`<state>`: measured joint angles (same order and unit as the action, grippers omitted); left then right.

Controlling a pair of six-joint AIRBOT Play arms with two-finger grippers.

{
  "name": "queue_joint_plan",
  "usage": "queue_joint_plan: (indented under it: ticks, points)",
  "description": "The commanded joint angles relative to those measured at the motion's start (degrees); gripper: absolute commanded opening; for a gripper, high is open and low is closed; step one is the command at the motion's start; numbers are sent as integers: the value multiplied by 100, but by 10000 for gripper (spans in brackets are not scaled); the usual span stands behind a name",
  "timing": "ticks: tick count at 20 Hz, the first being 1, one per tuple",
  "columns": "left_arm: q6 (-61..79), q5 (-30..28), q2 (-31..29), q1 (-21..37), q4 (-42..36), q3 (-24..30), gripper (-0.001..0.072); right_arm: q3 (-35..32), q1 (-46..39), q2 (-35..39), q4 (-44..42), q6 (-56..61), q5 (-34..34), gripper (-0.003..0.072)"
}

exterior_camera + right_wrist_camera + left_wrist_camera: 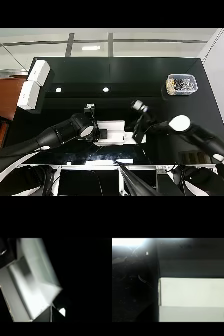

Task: Fold the box and place the chain.

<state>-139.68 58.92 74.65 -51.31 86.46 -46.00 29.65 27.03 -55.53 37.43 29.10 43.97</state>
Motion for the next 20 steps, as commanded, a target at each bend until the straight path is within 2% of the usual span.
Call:
queue_joint_plan:
  ticks: [1, 3, 4, 6, 8, 10, 12, 17, 20]
  points:
    - [-2, 31, 2, 2, 0, 0, 29, 138, -1268, 487, 214, 2009, 1158, 29]
    - [-2, 31, 2, 2, 0, 0, 29, 133, -2107, 514, 431, 2981, 1805, 28]
    - [-2, 31, 2, 2, 0, 0, 29, 129, -2441, 509, 817, 3545, 2017, 28]
    - [-2, 31, 2, 2, 0, 0, 29, -4, -2826, 503, 1722, 4745, 2168, 28]
    - [-2, 28, 2, 2, 0, 0, 29, -289, -2876, 413, 1941, 5123, 2155, 28]
    - [-2, 24, 2, 2, 0, 0, 28, -636, -2739, 151, 1390, 5117, 1958, 28]
    - [-2, 26, 2, 2, 2, 0, 28, -796, -2306, -247, 1196, 5016, 1709, 28]
    - [0, 24, 2, 2, 2, 0, 28, -776, -1274, -868, -210, 4387, 964, 29]
    - [0, 20, 2, 2, 4, 0, 28, -704, -1084, -905, -341, 4280, 940, 31]
